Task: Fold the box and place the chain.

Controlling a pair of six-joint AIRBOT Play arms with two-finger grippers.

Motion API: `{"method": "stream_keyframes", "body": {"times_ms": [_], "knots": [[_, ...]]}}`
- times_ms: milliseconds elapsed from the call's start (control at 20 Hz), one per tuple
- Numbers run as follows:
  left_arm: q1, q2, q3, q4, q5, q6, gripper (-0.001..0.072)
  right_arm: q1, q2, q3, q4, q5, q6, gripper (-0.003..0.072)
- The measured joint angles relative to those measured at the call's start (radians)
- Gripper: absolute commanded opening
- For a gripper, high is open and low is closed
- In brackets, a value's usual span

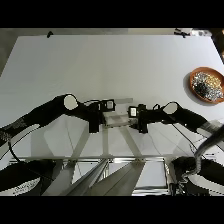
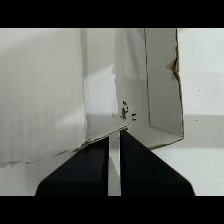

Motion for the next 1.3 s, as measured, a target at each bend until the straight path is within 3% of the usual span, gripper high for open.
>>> {"method": "stream_keyframes", "body": {"times_ms": [300,400,850,950,1100,1300], "knots": [[-0.03,0.0,0.0,0.053,0.019,0.034,0.0094,0.0,0.0,0.0,-0.002,0.001,-0.003,0.0412],[-0.029,0.0,0.0,0.109,0.018,0.011,0.016,0.001,0.0,0.0,-0.001,-0.002,-0.006,0.0412],[-0.027,0.0,0.0,0.265,-0.005,-0.026,0.0161,0.001,0.0,0.0,0.0,-0.002,-0.002,0.0412],[-0.024,0.0,0.0,0.281,-0.011,-0.028,0.0222,0.001,0.0,0.0,0.0,-0.002,-0.002,0.0412],[-0.021,0.0,0.0,0.278,-0.012,-0.029,0.0221,0.002,0.0,0.0,0.0,-0.002,-0.002,0.0412],[-0.022,0.0,0.0,0.147,0.008,0.004,0.0204,0.002,0.0,0.0,0.0,-0.001,-0.002,0.0412]]}}
